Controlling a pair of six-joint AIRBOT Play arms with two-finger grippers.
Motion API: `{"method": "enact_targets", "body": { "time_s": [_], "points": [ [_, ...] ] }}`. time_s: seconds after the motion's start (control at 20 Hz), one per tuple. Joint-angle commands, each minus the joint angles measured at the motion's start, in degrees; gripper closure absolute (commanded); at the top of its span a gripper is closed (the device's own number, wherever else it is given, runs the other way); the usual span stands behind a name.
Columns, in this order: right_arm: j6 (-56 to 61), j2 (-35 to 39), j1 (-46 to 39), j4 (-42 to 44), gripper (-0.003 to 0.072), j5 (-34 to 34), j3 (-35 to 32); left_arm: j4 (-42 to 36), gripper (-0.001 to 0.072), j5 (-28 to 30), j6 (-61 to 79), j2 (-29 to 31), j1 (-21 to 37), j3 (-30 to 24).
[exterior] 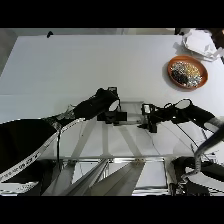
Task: Fold the box and place the chain.
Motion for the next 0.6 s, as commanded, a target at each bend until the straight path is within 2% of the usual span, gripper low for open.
{"method": "enact_targets", "body": {
  "time_s": [0.0, 0.1, 0.15, 0.2, 0.25, 0.5, 0.55],
  "points": [
    [0.13, 0.00, 0.00, 0.17, 0.0302, -0.09, 0.00, 0.33, 0.0479, -0.39, -0.07, 0.00, 0.00, -0.02],
    [0.13, 0.00, 0.00, 0.17, 0.0302, -0.11, 0.02, 0.33, 0.0495, -0.39, 0.02, 0.00, -0.02, -0.02],
    [0.13, 0.00, 0.00, 0.17, 0.0302, -0.11, 0.02, 0.31, 0.0549, -0.39, 0.00, 0.00, 0.00, -0.02],
    [0.13, 0.00, 0.00, 0.17, 0.0302, -0.09, 0.00, 0.33, 0.0674, -0.39, 0.02, 0.00, 0.00, -0.02],
    [0.13, 0.00, 0.00, 0.17, 0.0302, -0.11, 0.00, 0.33, 0.0708, -0.37, 0.00, 0.00, 0.00, -0.02],
    [0.13, 0.00, 0.00, 0.17, 0.0302, -0.11, 0.00, 0.31, 0.0707, -0.17, 0.20, 0.00, -0.02, -0.02],
    [0.13, 0.00, 0.00, 0.17, 0.0302, -0.09, 0.02, 0.31, 0.0685, -0.09, 0.20, 0.04, 0.00, -0.02]
  ]
}}
